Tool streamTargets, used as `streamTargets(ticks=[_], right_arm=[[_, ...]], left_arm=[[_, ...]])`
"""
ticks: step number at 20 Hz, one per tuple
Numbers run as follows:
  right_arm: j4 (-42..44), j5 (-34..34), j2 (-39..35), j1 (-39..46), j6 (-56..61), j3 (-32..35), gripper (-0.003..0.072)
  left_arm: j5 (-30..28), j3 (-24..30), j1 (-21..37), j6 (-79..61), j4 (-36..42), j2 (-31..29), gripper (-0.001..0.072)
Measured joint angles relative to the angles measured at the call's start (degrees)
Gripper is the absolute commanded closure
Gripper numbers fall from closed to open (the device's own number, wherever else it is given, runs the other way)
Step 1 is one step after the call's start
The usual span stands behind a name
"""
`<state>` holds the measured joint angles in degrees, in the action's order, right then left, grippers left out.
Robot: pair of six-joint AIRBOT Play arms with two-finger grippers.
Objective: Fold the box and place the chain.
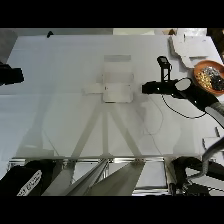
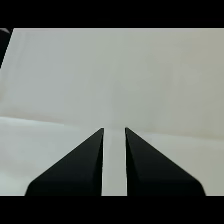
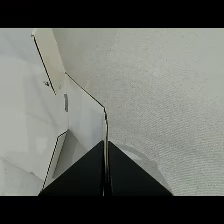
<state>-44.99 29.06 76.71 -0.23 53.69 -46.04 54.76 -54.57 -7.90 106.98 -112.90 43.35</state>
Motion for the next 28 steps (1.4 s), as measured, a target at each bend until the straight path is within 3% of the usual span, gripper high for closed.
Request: streamTargets(ticks=[10, 12, 16, 18, 21, 24, 28], right_arm=[[-0.02, -0.02, 0.0, 0.0, 0.0, 0.0, 0.0671], [-0.02, -0.02, 0.0, 0.0, 0.0, 0.0, 0.0671], [-0.02, -0.02, 0.0, 0.0, 0.02, 0.0, 0.0671], [-0.04, -0.02, 0.0, 0.0, 0.02, 0.0, 0.0671], [-0.04, -0.02, 0.0, 0.0, 0.0, 0.0, 0.0671], [-0.02, -0.02, 0.0, 0.0, 0.0, 0.0, 0.0671], [-0.04, -0.02, 0.0, 0.0, 0.0, 0.0, 0.0671]], left_arm=[[-4.92, 0.02, -0.02, 0.11, 4.57, 0.09, 0.0542], [-5.29, 0.0, -0.52, -1.46, 5.18, 0.15, 0.0304], [-5.88, -0.13, -5.14, -9.16, 6.21, 1.51, 0.0273], [-6.62, -1.07, -7.91, -12.35, 6.43, 3.45, 0.018], [-6.99, -4.44, -10.05, -16.87, 9.14, 7.91, 0.0175], [-6.95, -9.07, -9.09, -22.45, 18.97, 13.57, 0.0175], [-3.41, -13.84, -3.8, -31.06, 39.54, 21.9, 0.0175]])
